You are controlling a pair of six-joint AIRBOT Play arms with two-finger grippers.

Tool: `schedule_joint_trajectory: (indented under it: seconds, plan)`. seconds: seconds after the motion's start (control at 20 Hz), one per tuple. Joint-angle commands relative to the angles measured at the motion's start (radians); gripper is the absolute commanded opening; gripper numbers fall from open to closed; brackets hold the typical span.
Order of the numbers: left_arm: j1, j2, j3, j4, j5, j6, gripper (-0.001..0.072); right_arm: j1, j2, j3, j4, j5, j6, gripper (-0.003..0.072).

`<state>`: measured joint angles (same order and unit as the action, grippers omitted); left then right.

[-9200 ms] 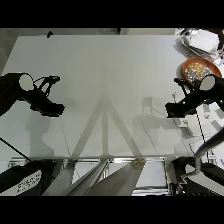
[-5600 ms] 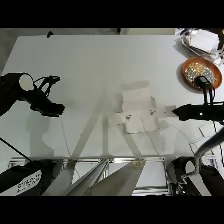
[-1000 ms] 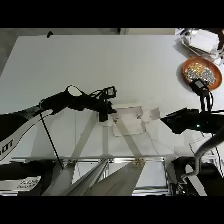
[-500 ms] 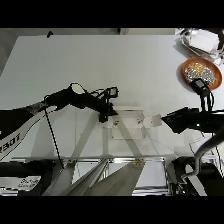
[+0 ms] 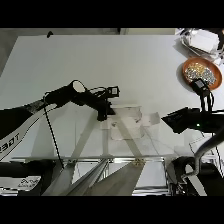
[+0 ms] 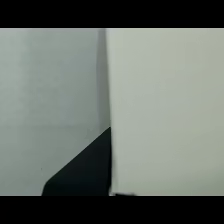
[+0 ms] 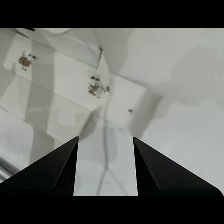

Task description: Fold the box and place the chain.

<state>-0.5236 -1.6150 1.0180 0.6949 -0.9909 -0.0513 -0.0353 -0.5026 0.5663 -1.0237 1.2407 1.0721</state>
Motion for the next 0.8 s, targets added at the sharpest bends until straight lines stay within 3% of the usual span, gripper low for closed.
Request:
schedule_joint_trajectory:
  seconds: [0.0,0.75]
  plan:
    - [0.000,0.003,0.057,0.063,-0.014,-0.065,0.0003,0.001,0.000,0.000,-0.001,0.000,0.001,0.0390]
    - [-0.001,-0.005,0.056,0.066,-0.006,-0.064,0.0007,0.001,0.000,0.000,-0.001,0.001,0.001,0.0390]
